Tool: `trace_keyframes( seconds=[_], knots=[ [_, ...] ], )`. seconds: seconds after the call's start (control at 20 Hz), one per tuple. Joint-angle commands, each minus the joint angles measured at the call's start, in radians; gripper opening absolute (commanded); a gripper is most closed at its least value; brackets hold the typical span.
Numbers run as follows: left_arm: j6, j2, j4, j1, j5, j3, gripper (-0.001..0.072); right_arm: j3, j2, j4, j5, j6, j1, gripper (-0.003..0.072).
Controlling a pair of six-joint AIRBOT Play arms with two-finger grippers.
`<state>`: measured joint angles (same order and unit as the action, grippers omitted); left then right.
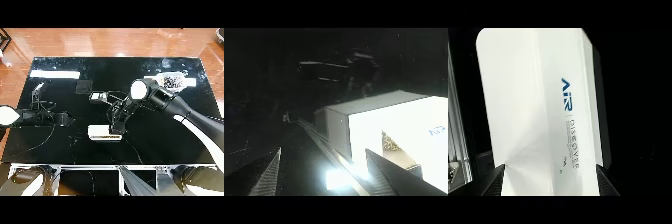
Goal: Fold the box and place the chain.
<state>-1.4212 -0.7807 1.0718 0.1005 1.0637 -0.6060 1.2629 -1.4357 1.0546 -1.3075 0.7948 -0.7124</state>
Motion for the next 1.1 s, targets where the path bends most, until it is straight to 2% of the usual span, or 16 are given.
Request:
trace_keyframes(
  seconds=[0.0,0.75,0.85,0.9,0.95,1.0,1.05],
  knots=[
    [-0.003,-0.001,0.000,-0.001,-0.008,0.000,0.0633,0.000,-0.010,0.005,0.032,-0.003,0.000,0.0710],
    [-0.003,-0.001,0.001,-0.001,-0.017,0.000,0.0632,0.000,-0.039,0.110,0.037,0.014,-0.066,0.0700],
    [-0.003,-0.001,0.001,-0.001,-0.017,0.000,0.0632,0.000,-0.039,0.110,0.037,0.018,-0.066,0.0530],
    [-0.003,-0.001,0.001,-0.001,-0.018,0.000,0.0632,0.000,-0.039,0.110,0.037,0.018,-0.066,0.0529],
    [-0.003,-0.001,0.001,-0.001,-0.018,0.000,0.0632,0.000,-0.039,0.109,0.036,0.018,-0.066,0.0423],
    [-0.003,-0.001,0.001,-0.001,-0.019,0.000,0.0633,0.000,-0.039,0.109,0.035,0.017,-0.066,0.0359],
    [-0.003,-0.001,0.001,-0.001,-0.021,0.000,0.0632,0.000,-0.039,0.109,0.035,0.017,-0.066,0.0361]
  ],
)
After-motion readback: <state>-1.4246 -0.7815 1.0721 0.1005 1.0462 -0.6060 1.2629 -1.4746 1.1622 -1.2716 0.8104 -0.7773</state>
